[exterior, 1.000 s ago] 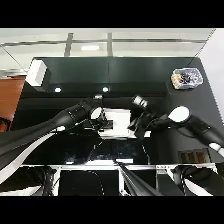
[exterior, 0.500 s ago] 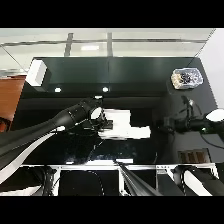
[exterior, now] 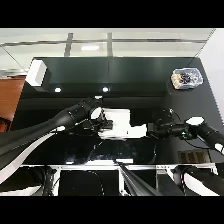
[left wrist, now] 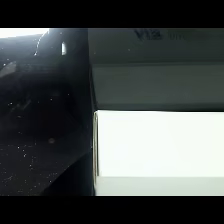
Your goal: Fold the box and place the chain.
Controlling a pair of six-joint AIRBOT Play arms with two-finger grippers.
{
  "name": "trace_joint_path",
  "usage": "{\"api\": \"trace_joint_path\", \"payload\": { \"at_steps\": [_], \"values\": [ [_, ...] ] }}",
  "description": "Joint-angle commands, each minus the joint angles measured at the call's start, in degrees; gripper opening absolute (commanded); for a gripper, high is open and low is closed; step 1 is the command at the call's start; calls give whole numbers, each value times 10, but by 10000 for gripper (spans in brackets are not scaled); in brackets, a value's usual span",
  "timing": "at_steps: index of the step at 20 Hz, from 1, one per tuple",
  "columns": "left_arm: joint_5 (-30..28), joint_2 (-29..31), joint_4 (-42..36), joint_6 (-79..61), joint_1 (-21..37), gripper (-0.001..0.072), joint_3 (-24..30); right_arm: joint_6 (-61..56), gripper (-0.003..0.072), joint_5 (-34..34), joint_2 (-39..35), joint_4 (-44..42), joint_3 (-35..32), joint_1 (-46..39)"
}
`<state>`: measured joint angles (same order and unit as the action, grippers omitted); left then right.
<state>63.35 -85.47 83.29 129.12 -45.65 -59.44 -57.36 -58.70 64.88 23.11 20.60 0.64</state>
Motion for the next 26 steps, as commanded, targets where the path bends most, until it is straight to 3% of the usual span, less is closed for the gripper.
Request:
{"api": "trace_joint_path", "payload": {
  "at_steps": [1, 3, 4, 5, 6, 10, 14, 25, 26],
  "values": [
    [0, 0, 0, -1, 0, 28, 0, 48, 15, -38, 6, -38, 26, 20],
    [0, 0, 0, -1, 0, 28, 0, 47, 17, -62, 6, -38, 42, 20],
    [-1, 0, 0, 0, 0, 28, 0, 47, 110, -65, 6, -41, 45, 20],
    [-1, 0, 0, -1, 0, 28, 0, 47, 352, -64, 6, -43, 45, 20],
    [-1, 0, 0, -1, 0, 28, 0, 47, 447, -64, 6, -43, 45, 20],
    [-1, 0, 0, -1, 0, 28, 0, 46, 447, -64, 6, -56, 47, 29],
    [-1, 0, 0, 0, 0, 28, 0, 20, 446, -26, 6, -52, 71, 91],
    [-1, 0, 0, 0, 0, 28, 0, -290, 404, 84, 8, 194, 168, 244],
    [-1, 0, 0, 0, 0, 28, 0, -301, 362, 86, 11, 203, 174, 254]
  ]
}}
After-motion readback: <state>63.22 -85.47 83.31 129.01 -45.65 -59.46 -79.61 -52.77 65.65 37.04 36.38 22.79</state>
